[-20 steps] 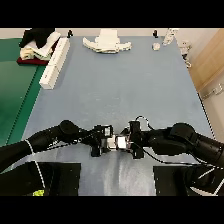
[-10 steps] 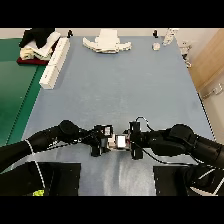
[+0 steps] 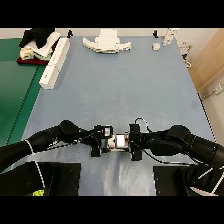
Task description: Fold the box.
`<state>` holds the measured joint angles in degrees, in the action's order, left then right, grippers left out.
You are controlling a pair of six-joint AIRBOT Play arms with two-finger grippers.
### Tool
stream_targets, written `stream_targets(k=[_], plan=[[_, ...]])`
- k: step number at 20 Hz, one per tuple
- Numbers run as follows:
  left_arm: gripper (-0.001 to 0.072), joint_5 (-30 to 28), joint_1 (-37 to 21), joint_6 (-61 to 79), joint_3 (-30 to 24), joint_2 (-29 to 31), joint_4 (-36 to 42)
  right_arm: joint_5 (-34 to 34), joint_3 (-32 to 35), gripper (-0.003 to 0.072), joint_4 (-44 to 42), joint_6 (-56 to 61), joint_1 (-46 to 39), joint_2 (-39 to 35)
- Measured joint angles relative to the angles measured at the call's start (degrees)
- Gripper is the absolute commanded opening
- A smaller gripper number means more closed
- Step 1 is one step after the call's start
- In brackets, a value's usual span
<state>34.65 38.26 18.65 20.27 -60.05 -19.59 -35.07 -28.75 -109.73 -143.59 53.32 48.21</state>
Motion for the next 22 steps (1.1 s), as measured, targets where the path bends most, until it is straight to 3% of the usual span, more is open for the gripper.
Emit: stream_targets(k=[4,6,8,12,13,22], plan=[[0.0527,-0.02,0.00,0.02,0.00,0.00,-0.02,0.85,0.04,0.0277,-3.02,0.00,0.00,0.02],[0.0527,-0.02,0.00,0.00,0.00,0.00,0.02,1.36,0.11,0.0357,-3.82,0.04,0.00,0.04],[0.0527,-0.04,0.00,0.02,0.00,0.00,0.02,1.57,0.24,0.0372,-4.31,0.13,0.00,0.04],[0.0527,-0.02,0.00,0.02,0.00,0.00,0.04,1.66,0.39,0.0352,-4.90,0.20,0.00,0.04],[0.0527,-0.02,0.00,0.00,0.00,0.00,0.07,1.66,0.44,0.0266,-4.92,0.20,0.00,0.04],[0.0527,-0.15,0.00,-0.04,0.00,0.00,0.11,2.21,1.57,0.0270,-5.66,0.20,0.00,0.04]])
